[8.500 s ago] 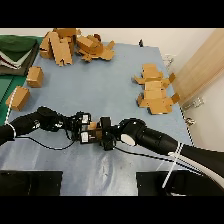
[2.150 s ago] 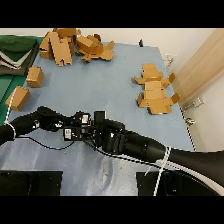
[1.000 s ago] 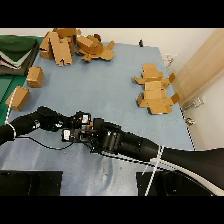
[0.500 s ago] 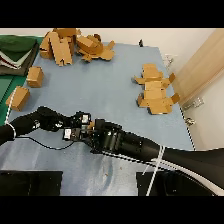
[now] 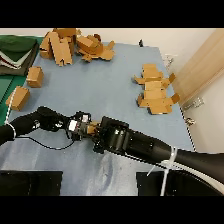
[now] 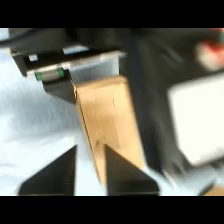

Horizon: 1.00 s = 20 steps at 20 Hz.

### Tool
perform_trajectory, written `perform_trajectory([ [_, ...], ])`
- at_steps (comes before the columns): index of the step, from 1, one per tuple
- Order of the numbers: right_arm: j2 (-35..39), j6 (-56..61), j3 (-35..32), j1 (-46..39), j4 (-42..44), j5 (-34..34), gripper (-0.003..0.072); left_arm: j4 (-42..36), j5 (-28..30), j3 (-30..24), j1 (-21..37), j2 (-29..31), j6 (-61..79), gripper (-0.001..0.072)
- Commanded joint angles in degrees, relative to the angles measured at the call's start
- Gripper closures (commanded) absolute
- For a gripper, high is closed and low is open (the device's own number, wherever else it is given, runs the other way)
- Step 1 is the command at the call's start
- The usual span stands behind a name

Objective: Fold the box.

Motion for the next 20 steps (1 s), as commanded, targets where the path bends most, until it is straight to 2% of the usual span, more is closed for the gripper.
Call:
perform_trajectory([
  [1, 6.93, 13.49, -1.05, -0.02, 0.39, 5.64, 0.0545, 0.02, -0.04, 0.0, 0.02, -0.02, 0.02, 0.0328],
  [3, 14.69, 26.29, -5.11, -0.04, -0.61, 4.9, 0.0679, 0.02, -0.04, 0.0, 0.02, -0.02, 0.02, 0.0328],
  [5, 23.58, 48.13, -12.63, -1.86, -1.07, -1.09, 0.0679, 0.0, -0.04, 0.0, 0.02, -0.02, 0.04, 0.0328],
  [7, 30.69, 66.25, -21.7, -4.96, 1.79, -18.99, 0.068, 0.0, 0.09, 0.0, 0.02, -0.02, 0.02, 0.0328],
  [9, 32.68, 79.01, -29.83, -8.41, 5.73, -40.57, 0.068, 0.0, 0.04, 0.0, 0.02, -0.02, 0.02, 0.0328],
  [10, 31.89, 83.73, -32.72, -9.53, 6.99, -47.87, 0.0681, 0.0, 0.0, 0.0, 0.02, -0.02, 0.02, 0.0328],
  [12, 28.33, 83.62, -36.06, -11.3, 13.07, -61.2, 0.0681, -0.02, 0.0, 0.0, 0.02, -0.02, 0.0, 0.0328],
  [16, 18.45, 83.56, -36.2, -13.6, 13.57, -65.4, 0.068, 0.0, 0.0, 0.0, 0.02, -0.02, 0.02, 0.0328],
  [19, 11.3, 83.62, -36.06, -15.02, 13.46, -73.16, 0.0681, 0.0, 0.0, 0.0, 0.02, -0.02, 0.02, 0.0328],
  [20, 9.55, 83.62, -36.09, -15.37, 13.46, -73.92, 0.068, 0.0, 0.02, 0.0, 0.02, -0.02, 0.02, 0.0328],
])
